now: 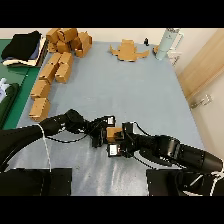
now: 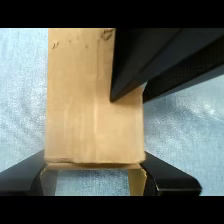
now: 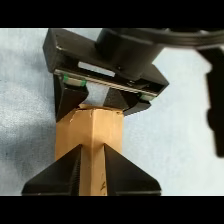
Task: Fold the box.
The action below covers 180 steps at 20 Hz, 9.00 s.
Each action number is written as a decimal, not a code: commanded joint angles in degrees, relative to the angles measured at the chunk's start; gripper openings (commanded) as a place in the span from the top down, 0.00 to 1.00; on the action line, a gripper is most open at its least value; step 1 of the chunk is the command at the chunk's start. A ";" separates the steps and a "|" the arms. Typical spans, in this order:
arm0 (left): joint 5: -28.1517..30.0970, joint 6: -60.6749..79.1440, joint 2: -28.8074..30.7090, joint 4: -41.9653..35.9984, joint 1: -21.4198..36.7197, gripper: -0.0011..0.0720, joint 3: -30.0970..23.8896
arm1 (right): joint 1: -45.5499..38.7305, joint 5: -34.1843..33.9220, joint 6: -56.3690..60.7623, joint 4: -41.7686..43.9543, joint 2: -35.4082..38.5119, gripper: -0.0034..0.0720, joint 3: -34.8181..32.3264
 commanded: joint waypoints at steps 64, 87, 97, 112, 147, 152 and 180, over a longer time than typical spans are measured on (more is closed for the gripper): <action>0.04 0.00 -0.04 0.02 0.00 0.34 0.02 | -1.16 -6.08 0.15 4.72 -0.55 0.95 0.76; 0.11 -7.96 -0.02 -0.15 0.13 0.34 1.73 | -37.70 -33.79 53.88 11.65 -8.96 0.95 15.15; 12.72 -36.92 4.48 10.56 23.23 0.33 5.49 | -37.68 -32.98 55.67 11.69 -8.96 0.95 15.15; 30.60 -40.09 -6.40 9.44 38.03 0.34 9.38 | -37.68 -28.46 55.67 14.88 -8.98 0.95 15.15; 24.61 -40.06 -6.58 9.90 42.16 0.16 10.84 | -37.68 -26.36 55.67 14.91 -9.03 0.95 15.15; 24.35 -40.39 -6.58 9.84 42.23 0.02 10.84 | -37.68 -26.08 55.65 14.93 -9.03 0.95 15.15; -6.32 -72.67 2.80 27.04 16.13 0.97 28.59 | -37.68 -29.64 47.04 18.03 -29.62 0.95 40.35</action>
